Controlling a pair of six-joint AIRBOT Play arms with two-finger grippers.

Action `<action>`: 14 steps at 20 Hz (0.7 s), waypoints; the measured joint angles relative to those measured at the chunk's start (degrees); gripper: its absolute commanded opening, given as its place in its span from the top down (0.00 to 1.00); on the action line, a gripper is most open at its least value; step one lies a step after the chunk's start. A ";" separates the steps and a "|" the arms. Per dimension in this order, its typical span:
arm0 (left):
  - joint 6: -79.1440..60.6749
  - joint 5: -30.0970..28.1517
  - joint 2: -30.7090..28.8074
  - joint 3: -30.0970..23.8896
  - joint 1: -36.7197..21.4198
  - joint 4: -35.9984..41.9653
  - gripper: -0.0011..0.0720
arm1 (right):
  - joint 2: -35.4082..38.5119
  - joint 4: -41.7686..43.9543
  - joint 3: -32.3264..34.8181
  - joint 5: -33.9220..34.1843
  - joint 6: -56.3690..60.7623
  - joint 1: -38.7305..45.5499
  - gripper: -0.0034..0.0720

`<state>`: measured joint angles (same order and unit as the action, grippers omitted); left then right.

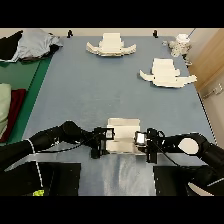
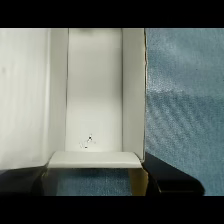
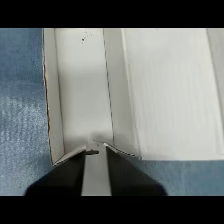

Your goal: Fold the box.

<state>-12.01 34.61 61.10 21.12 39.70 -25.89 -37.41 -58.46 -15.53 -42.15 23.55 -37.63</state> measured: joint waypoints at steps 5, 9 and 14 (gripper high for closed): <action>-0.02 0.00 0.00 0.02 0.00 -0.04 0.35 | -1.66 3.21 0.00 0.94 -2.12 -0.24 0.15; 0.00 0.02 0.00 0.02 -0.02 -0.02 0.35 | -1.95 3.93 0.00 1.27 -2.67 -0.26 0.16; 0.04 0.02 0.00 0.00 0.00 0.02 0.35 | -1.22 -1.95 -1.84 -2.93 9.77 -0.11 0.96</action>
